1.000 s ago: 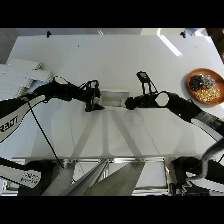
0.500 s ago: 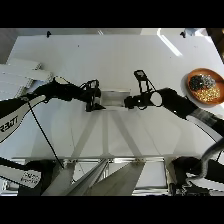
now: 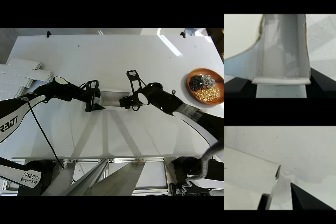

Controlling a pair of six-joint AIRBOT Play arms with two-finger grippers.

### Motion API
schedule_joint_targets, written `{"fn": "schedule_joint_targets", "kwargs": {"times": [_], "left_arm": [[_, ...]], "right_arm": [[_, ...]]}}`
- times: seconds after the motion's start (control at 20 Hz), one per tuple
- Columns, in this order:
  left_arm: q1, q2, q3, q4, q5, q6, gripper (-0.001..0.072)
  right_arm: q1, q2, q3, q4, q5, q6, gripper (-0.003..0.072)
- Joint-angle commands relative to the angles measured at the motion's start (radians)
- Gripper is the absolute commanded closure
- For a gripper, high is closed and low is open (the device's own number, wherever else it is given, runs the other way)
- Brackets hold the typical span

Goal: Fold the box and place the chain.

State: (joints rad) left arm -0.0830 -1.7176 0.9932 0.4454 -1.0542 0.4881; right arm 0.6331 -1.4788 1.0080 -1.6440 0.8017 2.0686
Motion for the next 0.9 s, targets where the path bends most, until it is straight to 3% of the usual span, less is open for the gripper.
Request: {"fn": "schedule_joint_targets", "kwargs": {"times": [0.0,0.2,0.25,0.3,0.4,0.45,0.5,0.7,0.75,0.85], "left_arm": [[0.0,0.0,0.0,0.0,0.0,0.001,0.0336],[0.0,0.0,0.0,0.0,0.0,0.001,0.0336],[0.0,0.0,0.0,0.0,0.0,0.001,0.0336],[0.0,0.0,0.0,0.0,0.0,0.001,0.0336],[0.0,0.0,0.0,0.0,0.0,0.001,0.0336],[0.0,0.0,0.0,0.0,0.0,0.001,0.0336],[0.0,0.0,0.0,0.0,0.0,0.001,0.0336],[0.0,0.0,0.0,0.0,0.0,0.001,0.0336],[0.0,0.0,0.0,0.0,0.0,0.001,0.0336],[0.0,0.0,0.0,0.0,0.0,0.001,0.0336]], "right_arm": [[0.031,-0.023,0.046,-0.13,0.1,0.192,0.0335],[0.056,-0.06,0.056,-0.127,0.102,0.326,0.0336],[0.065,-0.075,0.06,-0.125,0.102,0.345,0.0352],[0.074,-0.089,0.067,-0.12,0.1,0.344,0.0425],[0.088,-0.107,0.082,-0.119,0.1,0.344,0.0432],[0.089,-0.109,0.089,-0.118,0.099,0.348,0.0513],[0.089,-0.109,0.096,-0.118,0.098,0.348,0.068],[0.089,-0.109,0.109,-0.116,0.08,0.348,0.0676],[0.089,-0.108,0.11,-0.11,0.07,0.348,0.0631],[0.089,-0.101,0.124,-0.109,0.076,0.34,0.041]]}}
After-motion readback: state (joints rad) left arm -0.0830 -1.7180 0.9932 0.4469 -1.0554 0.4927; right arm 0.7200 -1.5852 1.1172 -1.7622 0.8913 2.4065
